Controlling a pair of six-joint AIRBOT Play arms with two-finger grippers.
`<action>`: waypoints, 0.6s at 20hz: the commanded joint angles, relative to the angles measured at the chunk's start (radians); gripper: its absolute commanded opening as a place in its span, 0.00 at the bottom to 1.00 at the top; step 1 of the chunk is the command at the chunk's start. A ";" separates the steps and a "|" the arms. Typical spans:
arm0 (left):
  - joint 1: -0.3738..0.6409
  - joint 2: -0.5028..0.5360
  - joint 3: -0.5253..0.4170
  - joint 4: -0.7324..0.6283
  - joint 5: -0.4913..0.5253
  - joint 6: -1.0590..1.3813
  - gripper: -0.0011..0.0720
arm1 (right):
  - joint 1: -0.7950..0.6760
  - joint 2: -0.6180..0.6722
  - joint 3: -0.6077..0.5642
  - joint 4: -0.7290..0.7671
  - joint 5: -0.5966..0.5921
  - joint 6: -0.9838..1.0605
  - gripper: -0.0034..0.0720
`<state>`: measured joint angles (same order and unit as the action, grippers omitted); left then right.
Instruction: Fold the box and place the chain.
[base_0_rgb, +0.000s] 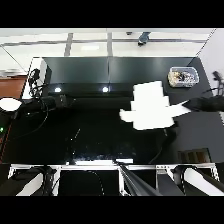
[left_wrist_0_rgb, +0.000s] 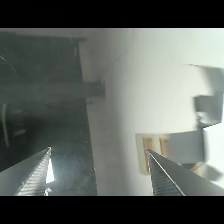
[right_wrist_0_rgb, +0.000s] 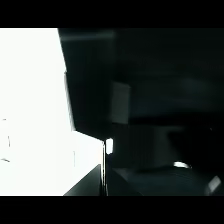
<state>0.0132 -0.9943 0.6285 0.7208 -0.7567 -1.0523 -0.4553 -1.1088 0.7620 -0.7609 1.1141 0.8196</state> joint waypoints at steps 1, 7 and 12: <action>-0.001 -0.001 0.000 0.004 -0.094 0.020 0.98 | 0.232 0.143 -0.192 0.181 -0.206 -0.009 0.06; -0.056 -0.041 0.013 -0.006 -0.173 0.004 0.98 | 0.683 0.230 -0.370 0.300 -0.590 0.004 0.06; -0.184 -0.276 0.119 -0.126 -0.242 0.039 0.98 | 0.793 0.230 -0.370 0.300 -0.624 0.050 0.06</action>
<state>-0.1112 -1.1557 0.6941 0.6792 -0.9558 -1.0420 0.2630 -0.8856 0.4057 -0.4755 0.5529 0.8455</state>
